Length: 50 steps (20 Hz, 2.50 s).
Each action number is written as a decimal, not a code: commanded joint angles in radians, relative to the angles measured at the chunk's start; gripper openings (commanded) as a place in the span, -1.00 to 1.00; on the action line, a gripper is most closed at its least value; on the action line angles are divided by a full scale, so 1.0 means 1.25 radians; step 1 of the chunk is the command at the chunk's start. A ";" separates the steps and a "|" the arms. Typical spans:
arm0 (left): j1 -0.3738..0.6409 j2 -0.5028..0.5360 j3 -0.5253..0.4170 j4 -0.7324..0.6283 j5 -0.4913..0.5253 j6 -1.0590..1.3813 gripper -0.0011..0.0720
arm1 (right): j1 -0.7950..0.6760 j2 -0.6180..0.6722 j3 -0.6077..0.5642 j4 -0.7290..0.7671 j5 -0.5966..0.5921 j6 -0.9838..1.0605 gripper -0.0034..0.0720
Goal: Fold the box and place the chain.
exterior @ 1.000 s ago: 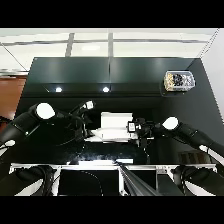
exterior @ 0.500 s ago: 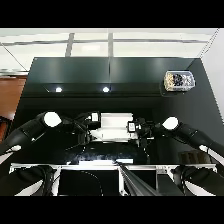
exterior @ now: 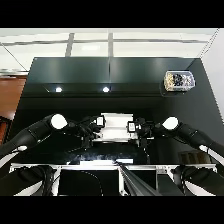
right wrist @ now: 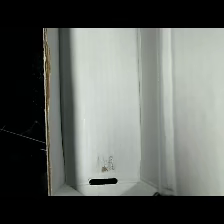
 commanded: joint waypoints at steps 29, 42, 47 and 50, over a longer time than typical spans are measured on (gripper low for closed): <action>0.007 0.047 0.002 -0.003 0.013 -0.105 -0.89 | 0.001 0.000 0.000 0.000 0.000 0.000 -0.56; 0.498 0.034 -0.043 0.058 -0.307 -0.937 -0.89 | 0.001 0.000 0.000 0.000 0.000 0.000 -0.56; 0.478 -0.097 -0.080 -0.161 -0.286 -0.781 -0.90 | 0.001 0.000 0.000 0.000 0.000 0.000 -0.56; 0.410 -0.109 -0.080 -0.161 -0.238 -0.771 -0.90 | 0.001 0.000 0.000 0.000 0.000 0.000 -0.56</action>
